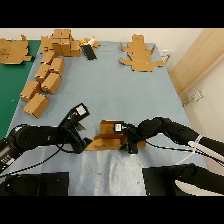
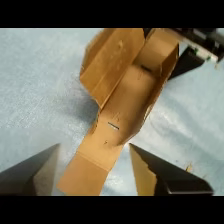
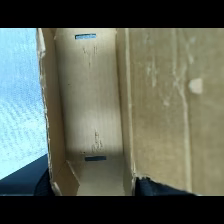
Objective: Fold the box.
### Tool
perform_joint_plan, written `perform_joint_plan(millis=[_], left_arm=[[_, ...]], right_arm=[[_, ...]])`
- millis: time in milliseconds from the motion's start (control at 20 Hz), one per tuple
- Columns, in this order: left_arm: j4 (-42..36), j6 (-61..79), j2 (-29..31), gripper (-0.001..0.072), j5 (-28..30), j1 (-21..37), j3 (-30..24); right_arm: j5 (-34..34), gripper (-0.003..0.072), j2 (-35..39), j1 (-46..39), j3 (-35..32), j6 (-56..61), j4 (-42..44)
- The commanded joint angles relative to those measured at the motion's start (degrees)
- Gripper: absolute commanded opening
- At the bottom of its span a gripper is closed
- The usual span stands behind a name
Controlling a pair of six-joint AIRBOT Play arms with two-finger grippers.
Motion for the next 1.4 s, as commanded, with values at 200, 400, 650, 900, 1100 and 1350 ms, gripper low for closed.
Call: perform_joint_plan(millis=[200, 400, 650, 900, 1100, 1350], left_arm=[[1.16, 17.84, -7.58, 0.0666, -1.57, -4.68, -0.22], [0.37, 21.22, -11.26, 0.0666, -0.85, -5.97, -0.15], [-1.86, 22.27, -14.23, 0.0666, 2.34, -5.90, 0.85], [-1.90, 22.27, -17.90, 0.0666, 3.56, -5.92, 1.66], [-1.90, 22.25, -19.34, 0.0665, 4.52, -5.92, 3.56], [-2.69, 22.29, -21.03, 0.0433, 3.61, -6.03, 4.83]], right_arm=[[0.09, 0.0437, 0.00, 0.04, 0.07, 0.04, -0.04], [0.07, 0.0437, 0.00, 0.04, 0.07, 0.04, -0.02], [0.07, 0.0437, 0.00, 0.04, 0.07, 0.04, -0.02], [0.07, 0.0437, 0.00, 0.04, 0.07, 0.04, -0.02], [0.07, 0.0437, 0.00, 0.04, 0.07, 0.04, -0.02], [0.07, 0.0437, 0.00, 0.04, 0.07, 0.04, -0.02]])
